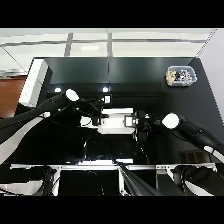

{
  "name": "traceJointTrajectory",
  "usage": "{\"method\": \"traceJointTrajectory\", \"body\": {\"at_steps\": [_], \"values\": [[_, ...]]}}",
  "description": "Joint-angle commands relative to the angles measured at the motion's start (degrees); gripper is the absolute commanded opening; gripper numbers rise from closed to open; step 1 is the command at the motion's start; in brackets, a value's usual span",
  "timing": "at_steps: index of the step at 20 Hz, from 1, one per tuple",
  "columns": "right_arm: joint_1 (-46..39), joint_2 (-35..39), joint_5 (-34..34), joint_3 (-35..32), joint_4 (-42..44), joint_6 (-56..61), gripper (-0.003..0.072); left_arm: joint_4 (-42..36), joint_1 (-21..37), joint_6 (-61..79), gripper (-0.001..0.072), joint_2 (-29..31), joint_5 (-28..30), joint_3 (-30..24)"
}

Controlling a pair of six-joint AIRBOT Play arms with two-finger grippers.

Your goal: Fold the box and place the chain.

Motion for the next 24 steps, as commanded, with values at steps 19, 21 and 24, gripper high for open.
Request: {"method": "traceJointTrajectory", "body": {"at_steps": [19,21,24], "values": [[-7.2,-6.2,4.7,2.5,17.4,-17.3,0.0705,0.0,0.0,0.0,0.003,0.0,0.0,0.0],[-7.2,-8.3,5.2,2.5,16.7,-17.7,0.0705,0.0,0.0,0.0,0.003,0.0,0.0,0.0],[-7.2,-10.2,5.2,2.5,16.6,-18.7,0.0705,0.0,0.0,0.0,0.003,0.0,0.0,0.0]]}}
